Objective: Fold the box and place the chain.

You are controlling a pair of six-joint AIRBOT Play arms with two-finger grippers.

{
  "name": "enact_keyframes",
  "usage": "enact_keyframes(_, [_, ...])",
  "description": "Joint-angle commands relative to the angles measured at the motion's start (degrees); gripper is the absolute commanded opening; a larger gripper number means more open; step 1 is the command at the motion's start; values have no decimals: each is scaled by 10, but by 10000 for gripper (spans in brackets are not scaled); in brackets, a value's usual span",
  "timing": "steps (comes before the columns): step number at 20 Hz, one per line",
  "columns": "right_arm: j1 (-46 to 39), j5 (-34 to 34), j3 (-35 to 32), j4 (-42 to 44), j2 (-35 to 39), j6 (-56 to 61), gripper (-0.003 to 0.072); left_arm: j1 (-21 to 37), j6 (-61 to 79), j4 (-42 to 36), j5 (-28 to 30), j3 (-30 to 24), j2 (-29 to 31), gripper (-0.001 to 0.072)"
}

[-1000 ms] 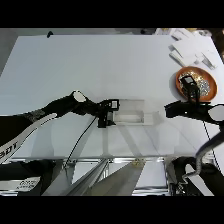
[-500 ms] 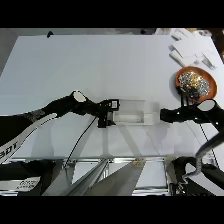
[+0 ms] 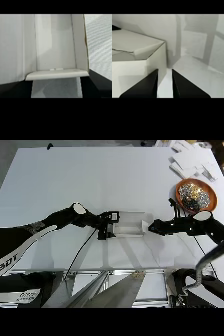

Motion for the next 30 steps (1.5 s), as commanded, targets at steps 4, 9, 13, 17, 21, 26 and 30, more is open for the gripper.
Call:
enact_keyframes(4, [3,15,0,13,71,9,329,0,0,0,0,0,0,139])
enact_keyframes(9, [16,11,0,9,78,21,329,0,0,0,0,0,0,139])
enact_keyframes(13, [109,-59,8,-16,78,62,342,0,0,0,0,0,0,139])
enact_keyframes(17, [208,-86,70,-246,75,318,347,0,0,0,0,0,0,139])
enact_keyframes(21, [267,-41,132,-368,37,442,347,0,0,0,0,0,0,139])
enact_keyframes(26, [345,-12,201,-427,-47,526,346,0,0,0,0,0,0,139])
enact_keyframes(30, [365,32,235,-445,-91,581,346,0,0,0,0,0,0,139])
